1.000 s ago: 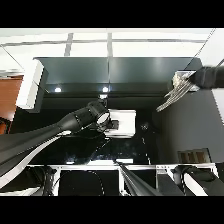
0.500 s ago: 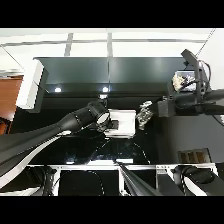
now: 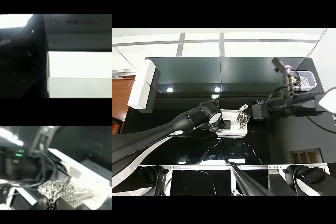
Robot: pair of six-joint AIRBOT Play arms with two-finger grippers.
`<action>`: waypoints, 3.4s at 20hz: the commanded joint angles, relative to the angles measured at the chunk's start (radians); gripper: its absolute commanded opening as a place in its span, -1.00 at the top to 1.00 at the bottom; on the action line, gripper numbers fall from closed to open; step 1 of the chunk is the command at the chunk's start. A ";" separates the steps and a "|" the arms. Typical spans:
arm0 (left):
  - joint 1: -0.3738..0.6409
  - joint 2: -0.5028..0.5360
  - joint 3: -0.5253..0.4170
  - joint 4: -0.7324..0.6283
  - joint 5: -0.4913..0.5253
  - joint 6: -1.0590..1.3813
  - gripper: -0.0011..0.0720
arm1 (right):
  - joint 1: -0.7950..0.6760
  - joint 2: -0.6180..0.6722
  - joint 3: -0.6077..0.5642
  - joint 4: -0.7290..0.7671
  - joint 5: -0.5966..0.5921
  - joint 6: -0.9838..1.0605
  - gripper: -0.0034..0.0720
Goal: Fold the box and place the chain.
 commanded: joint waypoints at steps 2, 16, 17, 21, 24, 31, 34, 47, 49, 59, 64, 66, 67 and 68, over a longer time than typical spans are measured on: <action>0.001 0.000 0.000 0.000 0.000 0.000 0.90 | 0.016 -0.058 -0.107 -0.011 -0.100 0.000 0.88; 0.001 0.000 0.000 0.000 0.000 0.001 0.90 | -0.157 -0.077 -0.140 -0.196 0.063 -0.003 0.18; 0.002 0.000 0.000 0.002 0.001 0.000 0.90 | -0.184 -0.057 -0.140 -0.219 0.078 -0.003 0.18; 0.005 0.002 0.002 -0.037 0.019 -0.006 0.82 | -0.220 -0.016 -0.140 -0.257 0.121 -0.019 0.18; -0.003 0.027 0.026 -0.040 -0.013 0.008 -0.61 | -0.219 -0.015 -0.140 -0.265 0.142 -0.020 0.18; -0.021 0.354 -0.072 0.263 -0.194 0.171 -0.61 | -0.219 -0.015 -0.140 -0.328 0.174 -0.019 0.18; 0.192 0.499 -0.262 0.188 -0.168 0.257 -0.61 | -0.219 -0.015 -0.140 -0.327 0.159 -0.019 0.18; 0.539 0.426 -0.553 -0.859 0.224 2.579 -0.98 | -0.219 -0.015 -0.141 -0.323 0.134 0.025 0.18; 0.544 0.343 -0.540 -0.927 0.235 2.678 -0.97 | -0.219 -0.015 -0.141 -0.321 0.134 0.035 0.18; 0.502 0.177 -0.473 -1.118 0.221 2.781 -0.97 | -0.217 -0.015 -0.141 -0.306 0.106 0.050 0.18; 0.461 0.176 -0.473 -1.118 0.223 2.781 -0.97 | -0.217 -0.015 -0.141 -0.305 0.095 0.049 0.18; 0.461 0.176 -0.473 -1.118 0.222 2.779 -0.97 | -0.217 -0.015 -0.141 -0.305 0.094 0.049 0.18; 0.461 0.176 -0.473 -1.118 0.222 2.777 -0.97 | -0.217 -0.015 -0.141 -0.305 0.094 0.049 0.18; 0.460 0.176 -0.473 -1.118 0.220 2.777 -0.97 | -0.217 -0.015 -0.141 -0.305 0.092 0.049 0.18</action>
